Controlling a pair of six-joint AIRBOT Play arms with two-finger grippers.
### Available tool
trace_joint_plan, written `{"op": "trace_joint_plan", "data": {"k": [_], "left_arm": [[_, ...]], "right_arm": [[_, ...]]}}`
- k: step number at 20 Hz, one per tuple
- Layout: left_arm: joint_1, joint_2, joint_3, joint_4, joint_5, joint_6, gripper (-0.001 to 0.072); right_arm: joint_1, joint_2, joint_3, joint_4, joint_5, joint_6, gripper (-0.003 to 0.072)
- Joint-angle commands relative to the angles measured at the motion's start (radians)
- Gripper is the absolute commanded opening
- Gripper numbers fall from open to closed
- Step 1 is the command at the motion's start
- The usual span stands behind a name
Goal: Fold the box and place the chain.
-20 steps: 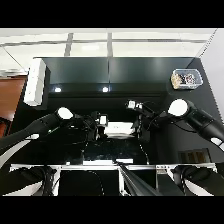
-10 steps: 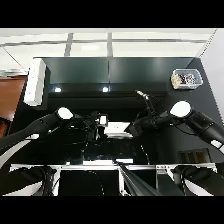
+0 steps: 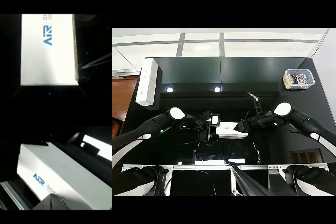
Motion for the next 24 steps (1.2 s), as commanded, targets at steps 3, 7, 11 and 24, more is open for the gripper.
{"op": "trace_joint_plan", "data": {"k": [3, 7, 11, 24], "left_arm": [[0.000, 0.002, 0.002, -0.001, -0.003, -0.036, 0.0458], [0.001, 0.009, 0.010, 0.000, -0.004, -0.146, 0.0465], [0.004, 0.077, 0.013, 0.066, -0.004, -0.298, 0.0719], [-0.167, -0.140, 0.417, 0.099, -0.061, -0.686, 0.0714]], "right_arm": [[-0.034, 0.071, 0.024, -0.022, 0.122, -0.004, 0.0017], [-0.219, 0.270, 0.051, -0.074, 0.291, -0.002, 0.0017], [-0.426, 0.423, 0.051, -0.184, 0.406, 0.032, 0.0017], [-0.525, 0.452, 0.050, -0.189, 0.362, 0.034, 0.0017]]}}
